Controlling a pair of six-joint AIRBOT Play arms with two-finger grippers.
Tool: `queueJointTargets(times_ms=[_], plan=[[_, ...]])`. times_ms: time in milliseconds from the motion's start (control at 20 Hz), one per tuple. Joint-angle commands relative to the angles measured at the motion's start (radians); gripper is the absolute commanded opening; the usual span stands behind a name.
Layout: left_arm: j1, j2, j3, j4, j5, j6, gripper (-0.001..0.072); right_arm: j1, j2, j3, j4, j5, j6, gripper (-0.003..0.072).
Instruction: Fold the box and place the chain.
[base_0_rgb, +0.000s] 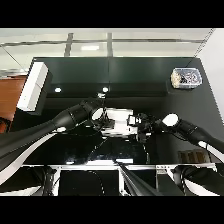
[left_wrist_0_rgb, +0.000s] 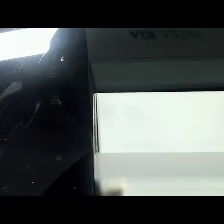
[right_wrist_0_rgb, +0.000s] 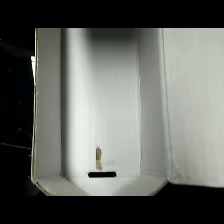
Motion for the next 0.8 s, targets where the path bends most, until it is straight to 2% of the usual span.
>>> queueJointTargets(times_ms=[0,150,500,550,600,700,750], plan=[[0.0,-0.001,0.0,0.004,-0.011,-0.002,0.0027,-0.003,0.056,0.001,-0.081,0.015,0.105,0.0636],[0.0,-0.001,0.0,0.018,-0.01,-0.021,0.0026,-0.003,0.146,0.001,-0.124,0.019,0.135,0.0635],[0.0,-0.001,0.001,0.025,0.004,-0.055,0.0027,-0.002,0.153,0.0,-0.131,0.024,0.109,0.0628],[0.0,-0.001,0.001,0.025,0.004,-0.055,0.0027,0.0,0.153,0.0,-0.131,0.031,0.104,0.0593],[0.0,-0.001,0.001,0.026,0.005,-0.055,0.0027,0.0,0.153,0.0,-0.131,0.038,0.103,0.0475],[0.0,-0.001,0.001,0.026,0.011,-0.055,0.0028,0.0,0.149,0.0,-0.131,0.04,0.103,0.0474],[0.0,-0.001,0.001,0.026,0.015,-0.055,0.0028,0.0,0.149,0.0,-0.13,0.039,0.103,0.0361]])
